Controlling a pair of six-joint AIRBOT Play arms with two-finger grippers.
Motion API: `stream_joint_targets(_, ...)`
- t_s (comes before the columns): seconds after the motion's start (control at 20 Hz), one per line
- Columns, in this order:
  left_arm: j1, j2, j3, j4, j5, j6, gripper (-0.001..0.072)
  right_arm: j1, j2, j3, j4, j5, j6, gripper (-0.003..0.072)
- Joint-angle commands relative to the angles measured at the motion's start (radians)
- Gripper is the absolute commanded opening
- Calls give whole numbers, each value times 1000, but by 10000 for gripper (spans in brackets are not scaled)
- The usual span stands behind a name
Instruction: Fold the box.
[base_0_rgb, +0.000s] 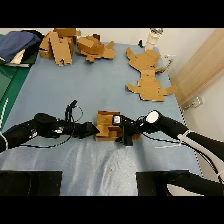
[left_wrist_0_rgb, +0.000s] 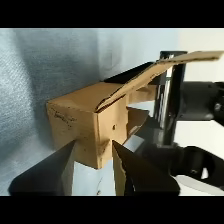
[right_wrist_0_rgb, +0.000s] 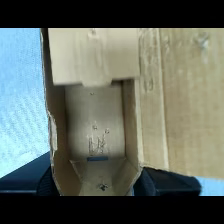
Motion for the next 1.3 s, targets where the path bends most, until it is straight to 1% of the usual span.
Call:
stream_joint_targets(0.0,-75,0,95,356,58,-314,355,1,0,0,0,0,0,543)
stream_joint_targets(0.05,-89,0,121,469,56,-420,355,1,0,0,0,0,0,543)
stream_joint_targets(0.15,-109,0,167,652,52,-609,355,1,0,0,0,0,0,543)
stream_joint_targets(0.25,-124,0,210,752,46,-720,355,1,0,0,0,0,0,543)
stream_joint_targets(0.4,-148,-1,260,821,26,-788,355,1,0,0,0,0,0,543)
stream_joint_targets(0.7,-198,-35,290,822,19,-824,355,1,0,0,0,0,0,542)
stream_joint_targets(0.8,-223,-59,314,832,-7,-835,355,1,0,0,0,0,0,543)
stream_joint_targets(1.05,-294,-90,381,1075,-84,-1081,356,1,0,0,0,0,0,542)
stream_joint_targets(1.25,-340,-134,437,1181,-143,-1215,355,1,0,0,0,-2,0,543)
